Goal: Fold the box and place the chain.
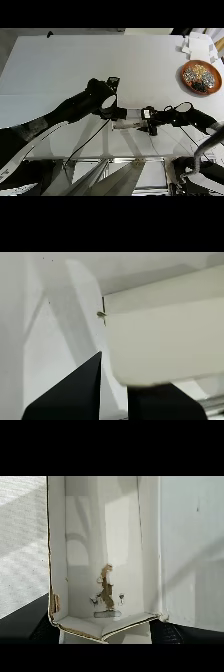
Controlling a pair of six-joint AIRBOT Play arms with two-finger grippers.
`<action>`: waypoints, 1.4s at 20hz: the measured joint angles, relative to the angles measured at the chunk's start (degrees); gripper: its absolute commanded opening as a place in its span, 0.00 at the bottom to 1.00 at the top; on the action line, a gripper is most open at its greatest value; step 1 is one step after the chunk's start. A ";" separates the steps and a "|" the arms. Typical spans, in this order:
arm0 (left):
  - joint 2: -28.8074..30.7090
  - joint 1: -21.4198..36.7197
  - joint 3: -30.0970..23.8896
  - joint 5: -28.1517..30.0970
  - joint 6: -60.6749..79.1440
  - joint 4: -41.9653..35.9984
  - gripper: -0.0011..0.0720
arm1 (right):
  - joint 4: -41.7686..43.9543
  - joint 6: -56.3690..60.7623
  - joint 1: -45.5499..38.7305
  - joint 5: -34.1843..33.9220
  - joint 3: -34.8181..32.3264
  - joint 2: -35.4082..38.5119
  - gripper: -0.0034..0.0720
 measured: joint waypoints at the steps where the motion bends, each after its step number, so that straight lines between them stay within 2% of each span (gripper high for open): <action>1: 1.18 0.02 0.00 0.00 2.84 0.07 0.26 | 0.00 0.00 0.00 0.00 0.00 0.00 0.65; 2: 2.38 0.00 -0.02 -0.02 5.60 0.07 0.36 | 0.00 0.00 0.00 0.00 0.00 0.00 0.65; 3: 3.74 0.00 -0.02 -0.15 8.57 0.07 0.51 | 0.00 0.00 0.00 0.00 0.00 0.00 0.65; 4: 4.98 0.00 -0.02 -0.39 11.32 0.04 0.57 | 0.00 0.00 0.00 0.00 0.00 0.00 0.65; 11: 13.40 0.04 -0.33 -1.55 23.43 0.07 0.58 | 0.02 0.00 0.00 0.00 0.00 0.00 0.65; 14: 16.68 0.07 -3.08 0.17 28.98 0.07 0.58 | 0.02 0.02 0.00 0.00 0.00 0.00 0.65; 19: 23.91 1.22 -13.86 8.15 49.99 -3.72 0.58 | 0.00 0.00 0.00 0.00 0.00 0.00 0.65; 23: 29.79 4.87 -26.49 17.55 69.66 -11.78 0.58 | 0.02 0.02 0.00 0.00 0.00 0.00 0.65; 24: 30.56 6.21 -29.49 19.67 74.18 -14.27 0.64 | 0.02 0.02 0.00 0.00 0.00 0.00 0.65; 27: 30.86 11.17 -36.76 24.63 88.70 -22.73 0.97 | 0.02 0.02 0.00 0.02 0.00 0.00 0.65; 28: 30.10 12.92 -38.25 25.83 93.72 -25.38 0.96 | 0.02 0.00 0.00 0.00 0.00 0.00 0.65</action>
